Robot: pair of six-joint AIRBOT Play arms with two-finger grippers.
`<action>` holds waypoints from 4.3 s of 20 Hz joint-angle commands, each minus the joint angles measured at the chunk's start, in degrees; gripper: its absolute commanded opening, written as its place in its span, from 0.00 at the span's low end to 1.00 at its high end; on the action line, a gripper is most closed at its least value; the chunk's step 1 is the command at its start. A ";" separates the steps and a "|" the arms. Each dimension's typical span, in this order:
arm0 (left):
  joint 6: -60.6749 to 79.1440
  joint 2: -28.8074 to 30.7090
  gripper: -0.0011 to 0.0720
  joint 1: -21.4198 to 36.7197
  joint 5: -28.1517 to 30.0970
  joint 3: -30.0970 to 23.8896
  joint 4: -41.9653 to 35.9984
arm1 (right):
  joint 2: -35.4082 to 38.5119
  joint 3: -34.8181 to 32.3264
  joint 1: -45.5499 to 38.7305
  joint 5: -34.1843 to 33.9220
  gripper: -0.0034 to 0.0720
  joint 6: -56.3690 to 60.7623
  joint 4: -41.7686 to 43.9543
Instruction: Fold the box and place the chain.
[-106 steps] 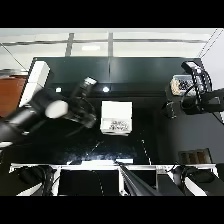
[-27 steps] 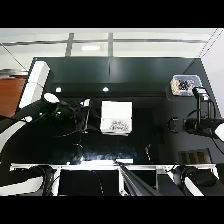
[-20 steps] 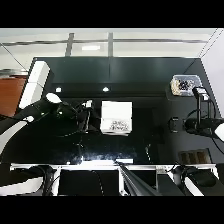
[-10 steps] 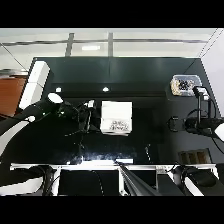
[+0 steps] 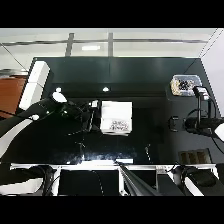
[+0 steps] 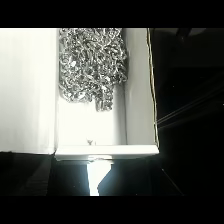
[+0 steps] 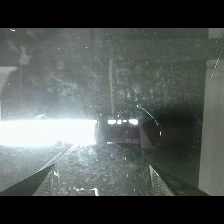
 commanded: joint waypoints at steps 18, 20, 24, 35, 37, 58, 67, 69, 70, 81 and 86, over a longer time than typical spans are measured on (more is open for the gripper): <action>-3.67 -0.11 0.98 -2.40 3.87 0.17 2.78 | 0.04 -0.02 -0.02 -0.02 0.99 0.22 -0.20; -3.67 -0.11 0.98 -2.38 3.82 0.17 2.75 | 0.04 -0.02 -0.02 -0.02 0.99 0.24 -0.20; -3.63 -0.11 0.98 -2.32 3.50 0.17 2.75 | 0.04 -0.02 -0.02 0.00 0.99 0.37 -0.20; -2.75 -0.09 0.99 -0.48 2.67 0.20 0.39 | 0.04 -0.02 -0.02 0.02 0.99 0.57 -0.20; -2.75 -0.09 0.99 -0.52 2.67 0.20 0.37 | 0.04 -0.02 -0.02 0.02 0.99 0.57 -0.20; -3.67 -0.11 0.98 -3.43 3.80 0.17 1.97 | 0.04 -0.02 -0.02 0.00 0.99 0.57 -0.26; -4.72 -0.11 0.98 -3.98 4.96 0.17 2.49 | 0.04 -0.02 -0.02 0.00 0.99 0.57 -0.26; -4.72 -0.11 0.98 -3.98 4.94 0.17 2.49 | 0.04 -0.02 -0.02 0.00 0.99 0.57 -0.26; -4.72 -0.11 0.98 -3.98 4.92 0.17 2.51 | 0.04 -0.02 -0.02 0.00 0.99 0.57 -0.26; -4.24 -0.11 0.56 -3.98 3.82 0.17 2.54 | 0.00 0.00 -0.02 -1.64 0.99 0.57 0.79; -4.24 -0.11 0.56 -3.98 3.87 0.17 2.51 | -12.26 7.69 -0.02 -5.79 0.99 -6.03 13.14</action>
